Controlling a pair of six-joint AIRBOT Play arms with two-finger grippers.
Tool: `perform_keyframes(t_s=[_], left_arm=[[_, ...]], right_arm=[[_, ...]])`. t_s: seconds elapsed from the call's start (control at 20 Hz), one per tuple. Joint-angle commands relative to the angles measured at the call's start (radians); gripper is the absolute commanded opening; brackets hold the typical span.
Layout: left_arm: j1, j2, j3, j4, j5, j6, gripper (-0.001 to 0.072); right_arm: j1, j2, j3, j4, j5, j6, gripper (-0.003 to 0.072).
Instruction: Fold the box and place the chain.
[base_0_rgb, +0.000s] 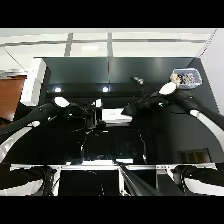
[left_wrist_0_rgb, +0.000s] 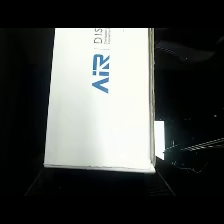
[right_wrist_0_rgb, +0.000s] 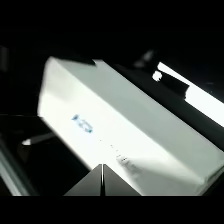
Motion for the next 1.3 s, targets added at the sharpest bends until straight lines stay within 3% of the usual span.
perform_keyframes(t_s=[0.0, 0.05, 0.1, 0.15, 0.2, 0.35, 0.5, 0.7, 0.9, 1.05, 1.25], left_arm=[[0.002, 0.002, 0.001, 0.002, 0.001, -0.002, 0.0391], [0.002, 0.008, 0.001, 0.003, 0.000, -0.029, 0.0394], [0.002, 0.019, 0.001, 0.018, 0.001, -0.084, 0.0457], [0.002, 0.034, 0.005, 0.049, -0.001, -0.126, 0.0680], [0.002, 0.054, 0.017, 0.103, -0.008, -0.193, 0.0713], [0.001, 0.125, 0.080, 0.276, -0.084, -0.358, 0.0714], [-0.015, 0.125, 0.203, 0.274, -0.154, -0.525, 0.0712], [-0.128, -0.027, 0.386, 0.256, -0.146, -0.606, 0.0712], [-0.180, -0.219, 0.534, 0.257, -0.198, -0.706, 0.0713], [-0.182, -0.265, 0.568, 0.263, -0.308, -0.716, 0.0713], [-0.184, -0.264, 0.568, 0.299, -0.346, -0.716, 0.0713]], right_arm=[[-0.114, 0.135, 0.006, -0.019, 0.121, -0.008, 0.0012], [-0.159, 0.180, 0.006, -0.038, 0.162, -0.006, 0.0011], [-0.206, 0.227, 0.006, -0.063, 0.214, -0.003, 0.0011], [-0.246, 0.264, 0.006, -0.089, 0.264, 0.007, 0.0011], [-0.285, 0.298, 0.006, -0.126, 0.315, 0.023, 0.0011], [-0.362, 0.357, 0.006, -0.212, 0.402, 0.057, 0.0011], [-0.382, 0.363, 0.003, -0.221, 0.364, 0.064, 0.0011], [-0.381, 0.363, -0.011, -0.220, 0.257, 0.064, 0.0011], [-0.381, 0.363, -0.013, -0.222, 0.265, 0.064, 0.0011], [-0.381, 0.363, -0.013, -0.222, 0.266, 0.064, 0.0011], [-0.381, 0.363, -0.013, -0.222, 0.257, 0.063, 0.0011]])
